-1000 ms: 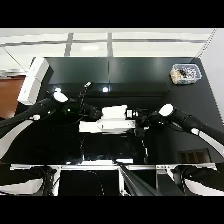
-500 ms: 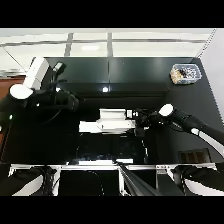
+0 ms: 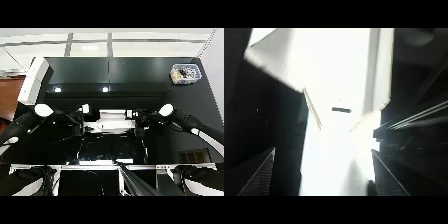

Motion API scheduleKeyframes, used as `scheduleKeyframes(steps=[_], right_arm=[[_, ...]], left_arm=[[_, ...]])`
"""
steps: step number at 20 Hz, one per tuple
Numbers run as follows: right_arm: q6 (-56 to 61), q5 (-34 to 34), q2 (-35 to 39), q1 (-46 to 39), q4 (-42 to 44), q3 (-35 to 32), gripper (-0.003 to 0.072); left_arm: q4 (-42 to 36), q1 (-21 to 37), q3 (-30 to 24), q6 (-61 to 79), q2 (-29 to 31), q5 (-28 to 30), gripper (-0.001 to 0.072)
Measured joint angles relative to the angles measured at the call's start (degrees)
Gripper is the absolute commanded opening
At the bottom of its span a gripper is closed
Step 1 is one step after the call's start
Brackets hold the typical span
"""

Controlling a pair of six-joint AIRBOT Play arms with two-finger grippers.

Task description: Fold the box and place the chain.

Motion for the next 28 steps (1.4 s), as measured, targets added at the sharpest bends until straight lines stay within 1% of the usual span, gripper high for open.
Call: scheduleKeyframes(steps=[3,4,5,6,7,8,9,12,16,21,22,23,24,25,26,28], right_arm=[[0.0,0.0,0.0,0.0,0.0,0.0,0.0317],[0.0,0.0,0.0,0.0,0.0,0.0,0.0317],[0.0,0.0,0.0,0.0,0.0,0.0,0.0317],[0.0,0.0,0.0,0.0,0.0,0.0,0.0317],[0.0,0.0,0.0,0.0,0.0,0.0,0.0317],[0.0,0.0,0.0,0.0,0.0,0.0,0.0317],[0.0,0.0,0.0,0.0,0.0,0.0,0.0317],[0.0,0.0,0.0,0.0,0.0,0.0,0.0317],[0.0,0.0,0.0,0.0,0.0,0.0,0.0317],[0.1,0.0,0.0,0.0,0.0,0.0,0.0317],[0.1,0.0,0.0,0.0,0.0,0.0,0.0317],[0.1,0.0,0.0,0.0,0.0,0.0,0.0317],[0.1,0.0,0.0,0.0,0.0,0.0,0.0317],[0.1,0.0,0.0,0.0,0.0,0.0,0.0317],[0.1,0.0,0.0,0.0,0.0,0.0,0.0317],[0.1,0.0,0.0,0.0,0.0,0.0,0.0317]], left_arm=[[0.4,-2.8,1.8,2.6,-3.5,2.0,0.0672],[0.4,-3.3,2.3,3.0,-4.2,2.0,0.0573],[0.5,-3.7,2.6,3.3,-4.7,1.8,0.0503],[0.7,-3.9,2.9,3.6,-5.1,1.1,0.0463],[0.7,-4.2,3.1,3.7,-5.3,0.6,0.0347],[0.5,-4.4,3.3,3.8,-5.6,0.2,0.0257],[0.4,-4.5,3.3,3.9,-5.7,-0.3,0.0222],[-1.4,-4.8,3.5,4.1,-6.1,-0.8,0.0222],[-7.4,-5.7,3.6,4.2,-7.6,-0.5,0.0224],[-13.7,-7.1,3.8,4.2,-10.2,2.6,0.0222],[-14.3,-7.3,3.8,4.2,-10.5,3.0,0.0169],[-14.8,-7.4,3.9,4.1,-10.7,3.5,0.0085],[-15.1,-7.5,3.9,4.1,-10.8,3.8,0.0122],[-15.4,-7.5,3.9,4.1,-10.9,3.8,0.0305],[-15.6,-7.6,3.9,4.1,-11.0,3.8,0.0451],[-15.7,-7.6,3.9,4.0,-11.0,3.8,0.0211]])
